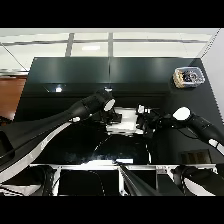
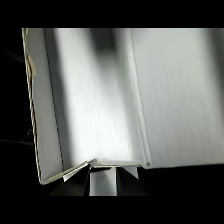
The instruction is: Fold the box and place the chain.
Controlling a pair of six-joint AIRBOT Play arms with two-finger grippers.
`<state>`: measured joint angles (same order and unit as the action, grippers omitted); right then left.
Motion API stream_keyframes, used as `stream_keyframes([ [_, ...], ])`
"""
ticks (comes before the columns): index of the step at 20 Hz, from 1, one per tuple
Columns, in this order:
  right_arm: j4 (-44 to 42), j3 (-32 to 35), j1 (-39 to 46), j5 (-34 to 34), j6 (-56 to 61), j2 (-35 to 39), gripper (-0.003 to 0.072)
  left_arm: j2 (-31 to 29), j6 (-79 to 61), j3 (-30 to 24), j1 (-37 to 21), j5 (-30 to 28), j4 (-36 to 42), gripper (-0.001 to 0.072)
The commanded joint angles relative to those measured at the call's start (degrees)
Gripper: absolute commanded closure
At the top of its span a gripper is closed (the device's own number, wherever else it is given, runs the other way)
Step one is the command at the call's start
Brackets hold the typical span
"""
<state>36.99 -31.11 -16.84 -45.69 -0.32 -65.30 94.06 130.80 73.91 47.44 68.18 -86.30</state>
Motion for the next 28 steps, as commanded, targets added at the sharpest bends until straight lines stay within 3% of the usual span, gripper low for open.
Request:
stream_keyframes([
  [1,-5.8,0.0,-1.2,1.2,0.8,-1.7,0.0512,0.0,0.0,0.0,0.0,0.0,0.0,0.0687],
  [6,-5.8,0.0,-3.0,3.8,0.8,-3.4,0.0513,0.0,0.0,0.0,-0.1,-0.2,0.0,0.0686],
  [7,-5.9,0.0,-3.0,4.7,0.8,-3.4,0.0542,0.0,0.0,0.0,-0.1,-0.2,0.0,0.0686],
  [8,-5.9,0.0,-3.0,5.0,0.8,-3.4,0.0684,0.0,0.0,0.0,0.0,-0.1,0.0,0.0687],
  [9,-5.9,0.0,-3.0,5.0,0.8,-3.4,0.0665,0.0,0.0,0.0,0.0,-0.1,0.0,0.0687],
  [11,-5.9,0.0,-3.0,5.0,1.9,-3.4,0.0323,0.0,0.0,0.0,0.0,0.0,0.0,0.0687],
  [12,-5.8,0.0,-3.0,5.0,2.3,-3.4,0.0375,0.0,0.0,0.0,0.0,0.0,0.0,0.0687],
  [13,-5.9,0.0,-3.0,5.0,2.4,-3.4,0.0554,0.0,0.0,0.0,0.0,0.0,0.0,0.0686],
  [14,-5.9,0.0,-3.0,5.2,3.0,-3.4,0.041,0.0,0.0,0.0,0.0,0.0,0.0,0.0687],
  [15,-5.9,0.0,-3.0,4.9,3.3,-3.4,0.0437,0.0,0.0,0.0,0.0,0.0,0.1,0.0687],
  [16,-5.4,-0.1,-2.8,4.1,4.3,-3.3,0.0689,0.0,0.0,0.0,0.0,0.0,0.1,0.0687],
  [20,2.9,-2.3,1.6,-3.7,28.7,2.7,0.0675,0.0,0.0,0.0,0.0,0.1,0.5,0.0687],
  [22,15.1,-5.2,7.5,-10.2,43.7,7.9,0.0675,0.0,0.0,0.0,-0.1,0.1,0.4,0.0687],
  [25,30.3,-5.4,20.4,-10.4,72.1,12.9,0.0675,0.0,0.0,0.0,-0.1,0.0,0.5,0.0687],
  [28,22.7,1.0,28.9,-9.7,80.0,11.3,0.0675,0.0,0.0,0.0,-0.1,0.0,0.4,0.0687],
])
